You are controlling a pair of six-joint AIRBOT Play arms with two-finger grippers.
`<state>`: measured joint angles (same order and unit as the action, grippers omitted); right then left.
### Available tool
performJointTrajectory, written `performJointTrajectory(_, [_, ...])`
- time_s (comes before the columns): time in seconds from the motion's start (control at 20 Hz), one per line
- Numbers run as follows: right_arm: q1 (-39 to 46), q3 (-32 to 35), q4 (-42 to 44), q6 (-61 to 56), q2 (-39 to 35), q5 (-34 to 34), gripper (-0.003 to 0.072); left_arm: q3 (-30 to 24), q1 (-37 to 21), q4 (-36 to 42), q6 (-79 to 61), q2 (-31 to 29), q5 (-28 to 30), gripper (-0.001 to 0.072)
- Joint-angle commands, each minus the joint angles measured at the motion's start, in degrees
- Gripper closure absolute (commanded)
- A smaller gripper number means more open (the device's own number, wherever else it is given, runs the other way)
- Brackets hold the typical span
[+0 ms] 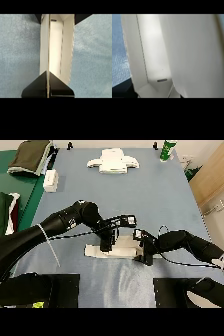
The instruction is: Fold the box.
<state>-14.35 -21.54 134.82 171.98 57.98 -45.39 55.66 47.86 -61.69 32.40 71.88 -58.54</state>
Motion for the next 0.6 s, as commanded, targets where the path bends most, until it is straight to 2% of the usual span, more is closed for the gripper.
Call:
performJointTrajectory(0.0, [-0.5, 0.1, -0.1, -0.1, -0.2, -0.5, 0.0038, 0.0, 0.0, 0.0, 0.0, 0.0, 0.0, 0.0694])
performJointTrajectory(0.55, [-0.5, -0.1, -1.0, -0.1, -4.9, -0.5, 0.0013, 0.0, 0.0, 0.0, 0.0, 0.0, 0.0, 0.0694])
